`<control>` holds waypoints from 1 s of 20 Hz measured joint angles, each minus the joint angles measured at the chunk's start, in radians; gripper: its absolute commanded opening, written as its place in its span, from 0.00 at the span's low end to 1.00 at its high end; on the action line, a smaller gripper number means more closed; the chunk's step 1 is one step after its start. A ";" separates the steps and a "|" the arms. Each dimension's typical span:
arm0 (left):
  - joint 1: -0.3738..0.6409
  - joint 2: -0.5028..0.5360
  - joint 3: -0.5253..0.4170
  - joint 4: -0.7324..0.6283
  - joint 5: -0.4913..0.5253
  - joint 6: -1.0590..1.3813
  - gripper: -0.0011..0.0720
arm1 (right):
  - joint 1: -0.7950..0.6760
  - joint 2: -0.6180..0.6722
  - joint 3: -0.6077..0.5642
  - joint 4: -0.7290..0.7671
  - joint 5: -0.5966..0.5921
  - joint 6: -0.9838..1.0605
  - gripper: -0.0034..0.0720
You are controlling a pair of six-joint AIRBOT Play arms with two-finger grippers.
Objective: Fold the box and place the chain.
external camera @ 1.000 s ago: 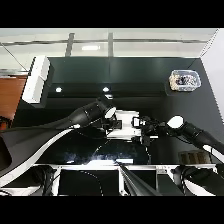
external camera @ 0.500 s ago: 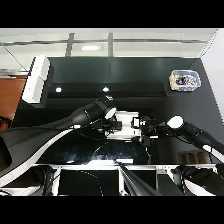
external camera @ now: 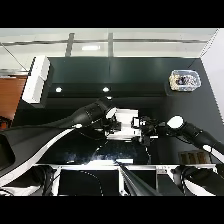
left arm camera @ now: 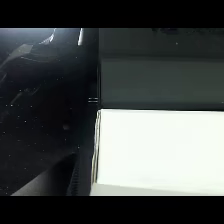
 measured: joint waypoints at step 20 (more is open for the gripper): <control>0.000 -0.003 0.031 0.036 -0.047 -0.001 0.40 | 0.000 0.000 0.000 0.000 0.000 0.000 0.31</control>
